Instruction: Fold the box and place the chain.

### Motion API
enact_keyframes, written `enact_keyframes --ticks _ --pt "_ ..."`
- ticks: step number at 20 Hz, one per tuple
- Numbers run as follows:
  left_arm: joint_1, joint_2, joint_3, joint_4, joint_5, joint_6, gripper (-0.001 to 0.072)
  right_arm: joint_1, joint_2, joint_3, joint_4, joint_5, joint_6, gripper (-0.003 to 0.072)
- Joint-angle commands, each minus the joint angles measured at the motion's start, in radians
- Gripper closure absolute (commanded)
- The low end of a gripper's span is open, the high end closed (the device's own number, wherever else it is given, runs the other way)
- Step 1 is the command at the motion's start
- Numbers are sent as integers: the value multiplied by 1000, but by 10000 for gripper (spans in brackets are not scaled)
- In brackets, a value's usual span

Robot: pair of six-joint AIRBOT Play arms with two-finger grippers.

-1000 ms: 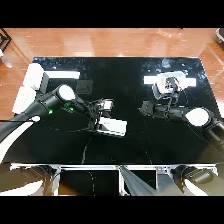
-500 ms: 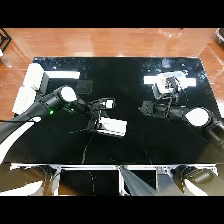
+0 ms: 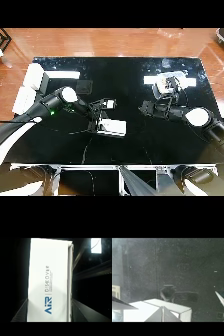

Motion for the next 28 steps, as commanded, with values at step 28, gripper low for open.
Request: enact_keyframes --ticks 28 --pt "-31 -1 0 55 63 -85 69 0 0 0 -3 0 0 663"
